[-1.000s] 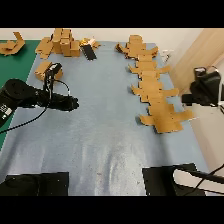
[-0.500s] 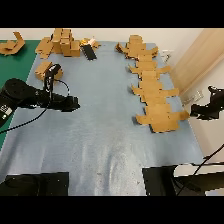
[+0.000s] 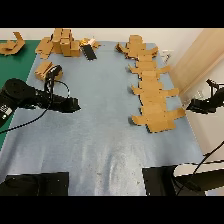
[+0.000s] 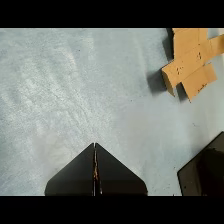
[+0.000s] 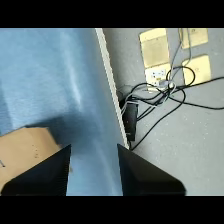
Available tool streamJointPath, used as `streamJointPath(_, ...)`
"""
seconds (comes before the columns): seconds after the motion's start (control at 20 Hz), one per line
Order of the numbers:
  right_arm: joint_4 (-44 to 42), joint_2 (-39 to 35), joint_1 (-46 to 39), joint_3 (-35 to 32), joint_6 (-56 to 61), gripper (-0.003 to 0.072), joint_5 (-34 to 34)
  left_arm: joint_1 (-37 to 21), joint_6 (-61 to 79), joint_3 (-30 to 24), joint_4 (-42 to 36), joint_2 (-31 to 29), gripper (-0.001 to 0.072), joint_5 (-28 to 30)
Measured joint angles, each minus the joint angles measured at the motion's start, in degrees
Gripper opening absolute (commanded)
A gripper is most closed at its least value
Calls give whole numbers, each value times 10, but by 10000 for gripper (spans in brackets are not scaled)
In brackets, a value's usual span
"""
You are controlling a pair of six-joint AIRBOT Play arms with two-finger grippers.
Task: Fold the box.
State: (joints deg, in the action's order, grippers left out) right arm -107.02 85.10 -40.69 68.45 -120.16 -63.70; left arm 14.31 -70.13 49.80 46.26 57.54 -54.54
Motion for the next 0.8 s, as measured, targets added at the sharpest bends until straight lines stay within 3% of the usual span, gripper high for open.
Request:
streamJointPath(0.4,-62,25,3,20,-35,457,-47,0,0,0,0,0,14,0)
streamJointPath(0.6,-76,53,12,21,-47,410,-82,0,0,0,0,0,13,-3)
streamJointPath(0.65,-78,59,14,21,-49,271,-94,0,0,0,0,0,14,-6)
streamJointPath(0.75,-81,66,18,21,-52,142,-119,0,0,0,0,0,14,-15)
streamJointPath(0.8,-82,68,20,21,-54,12,-134,0,0,0,0,0,34,-19)
